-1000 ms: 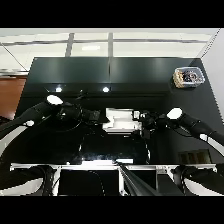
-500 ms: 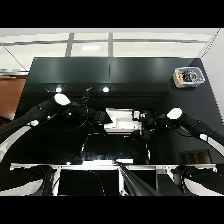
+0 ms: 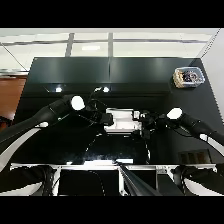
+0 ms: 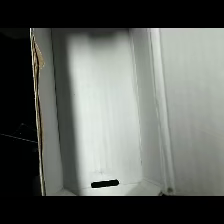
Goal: Fold the box and place the chain.
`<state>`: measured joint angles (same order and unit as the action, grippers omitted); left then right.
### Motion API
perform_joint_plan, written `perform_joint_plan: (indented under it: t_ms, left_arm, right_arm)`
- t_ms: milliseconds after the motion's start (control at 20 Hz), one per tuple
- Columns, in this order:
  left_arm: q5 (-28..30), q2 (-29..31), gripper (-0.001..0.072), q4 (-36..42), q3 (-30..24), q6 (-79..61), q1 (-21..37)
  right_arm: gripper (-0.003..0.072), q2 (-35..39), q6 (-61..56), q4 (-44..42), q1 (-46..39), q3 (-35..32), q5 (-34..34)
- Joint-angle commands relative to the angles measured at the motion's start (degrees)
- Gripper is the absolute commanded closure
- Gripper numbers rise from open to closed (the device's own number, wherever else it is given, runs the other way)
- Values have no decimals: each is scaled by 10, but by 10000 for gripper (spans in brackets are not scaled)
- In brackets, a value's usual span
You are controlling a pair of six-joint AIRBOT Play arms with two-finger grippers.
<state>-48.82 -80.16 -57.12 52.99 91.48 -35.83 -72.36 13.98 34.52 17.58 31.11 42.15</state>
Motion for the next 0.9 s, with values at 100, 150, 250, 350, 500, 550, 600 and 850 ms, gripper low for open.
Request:
perform_joint_plan:
  t_ms: [100, 150, 250, 350, 500, 550, 600, 850]
  left_arm:
    - [3, -11, 211, -44, 42, 66, -36]
    - [3, -11, 220, -44, 43, 68, -38]
    - [3, -11, 222, -48, 44, 73, -45]
    - [3, -11, 222, -91, 44, 113, -55]
    - [3, -11, 222, -168, 44, 186, -74]
    - [1, -11, 223, -185, 45, 204, -79]
    - [-2, -12, 223, -197, 45, 226, -83]
    - [-19, -18, 225, -241, 46, 302, -96]
  right_arm:
    - [583, 0, 0, 0, 0, 0, 0]
    - [583, 0, 0, 0, 0, 0, 0]
    - [583, 0, 0, 0, 0, 0, 0]
    - [583, 0, 0, 0, 0, 0, 0]
    - [583, 0, 0, 0, 0, 0, 0]
    - [583, 0, 0, 0, 0, 0, 0]
    - [583, 0, 0, 0, 0, 0, 0]
    - [583, 0, 0, 0, 0, 0, 0]
